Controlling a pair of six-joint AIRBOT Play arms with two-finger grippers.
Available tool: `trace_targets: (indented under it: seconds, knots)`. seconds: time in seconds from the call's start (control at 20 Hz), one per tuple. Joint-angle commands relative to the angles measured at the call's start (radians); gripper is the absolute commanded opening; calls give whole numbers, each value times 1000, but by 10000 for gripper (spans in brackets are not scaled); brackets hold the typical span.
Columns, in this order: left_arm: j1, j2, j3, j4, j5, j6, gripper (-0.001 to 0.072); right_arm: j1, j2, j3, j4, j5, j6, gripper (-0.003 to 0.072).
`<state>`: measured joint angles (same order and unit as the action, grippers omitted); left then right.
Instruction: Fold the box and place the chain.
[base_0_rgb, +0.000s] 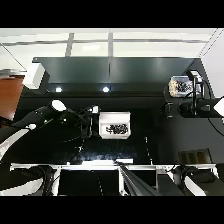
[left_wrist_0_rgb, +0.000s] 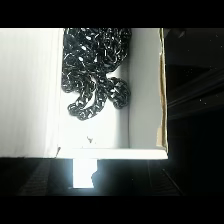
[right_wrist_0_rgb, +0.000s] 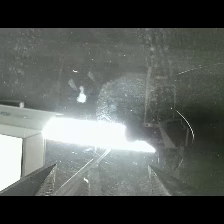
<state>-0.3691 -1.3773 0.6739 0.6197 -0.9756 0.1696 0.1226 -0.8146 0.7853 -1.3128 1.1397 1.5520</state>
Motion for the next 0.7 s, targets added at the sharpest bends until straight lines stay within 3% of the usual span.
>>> trace_targets:
  seconds: [0.0, 0.4, 0.55, 0.65]
  knots:
    - [-3, -1, 0, 1, 6, -2, 706, 1, 0, 0, -1, -2, 0, 703]
    - [-13, -1, 0, 4, 39, -28, 697, 1, 0, 0, -1, -24, 0, 703]
    - [-24, -1, 0, 19, 43, -33, 606, 1, 0, 0, 0, -21, 0, 703]
    - [-26, -1, 0, 23, 53, -43, 596, 1, 0, 0, 0, -21, 1, 703]
